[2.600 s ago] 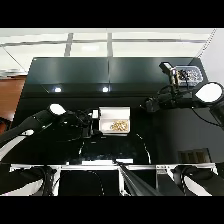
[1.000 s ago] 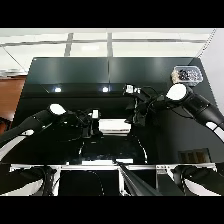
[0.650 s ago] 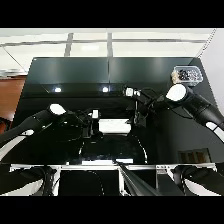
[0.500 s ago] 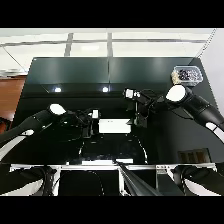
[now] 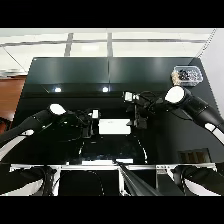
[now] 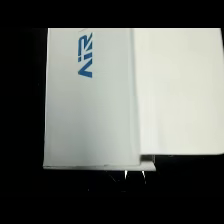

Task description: Fold the box and place the chain.

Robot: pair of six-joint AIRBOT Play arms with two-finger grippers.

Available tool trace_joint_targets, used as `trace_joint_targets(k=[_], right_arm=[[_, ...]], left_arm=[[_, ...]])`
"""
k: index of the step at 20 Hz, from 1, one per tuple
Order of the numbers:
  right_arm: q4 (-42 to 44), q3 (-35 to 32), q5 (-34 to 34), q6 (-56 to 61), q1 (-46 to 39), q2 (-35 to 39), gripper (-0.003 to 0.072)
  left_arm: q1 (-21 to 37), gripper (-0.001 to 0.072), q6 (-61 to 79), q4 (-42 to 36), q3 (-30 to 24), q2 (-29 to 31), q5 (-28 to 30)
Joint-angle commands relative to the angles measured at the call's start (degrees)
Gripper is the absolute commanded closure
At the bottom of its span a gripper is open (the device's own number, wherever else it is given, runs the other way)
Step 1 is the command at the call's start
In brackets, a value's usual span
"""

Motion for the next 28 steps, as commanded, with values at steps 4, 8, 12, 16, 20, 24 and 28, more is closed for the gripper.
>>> trace_joint_targets(k=[4, 8, 12, 16, 20, 24, 28], right_arm=[[-0.4, 0.0, 0.0, -0.2, 4.0, 0.0, -0.0029], [-1.5, -0.1, -0.5, -0.2, 5.1, -0.1, -0.0030], [-1.5, -0.1, -0.6, -0.2, 5.1, -0.8, -0.0024], [-1.5, -0.1, 0.6, 0.1, 5.1, -0.9, 0.0454], [-1.5, -0.1, 0.6, 0.5, 5.1, -0.9, 0.0561], [-1.3, -0.1, 0.6, 0.8, 5.0, -0.8, 0.0564], [-1.3, 0.0, 0.5, 4.8, 5.0, -0.5, 0.0565]], left_arm=[[0.0, 0.0419, 0.0, 0.0, 0.1, 0.0, 0.0], [0.0, 0.0419, 0.0, 0.0, 0.1, 0.0, 0.0], [0.0, 0.0419, 0.0, 0.0, 0.1, 0.0, 0.0], [0.0, 0.0419, 0.0, 0.0, 0.1, 0.0, 0.0], [0.0, 0.0419, 0.0, 0.0, 0.1, 0.0, 0.0], [0.0, 0.0418, 0.0, 0.0, 0.1, 0.0, 0.0], [0.0, 0.0418, 0.0, 0.0, 0.1, 0.0, 0.0]])
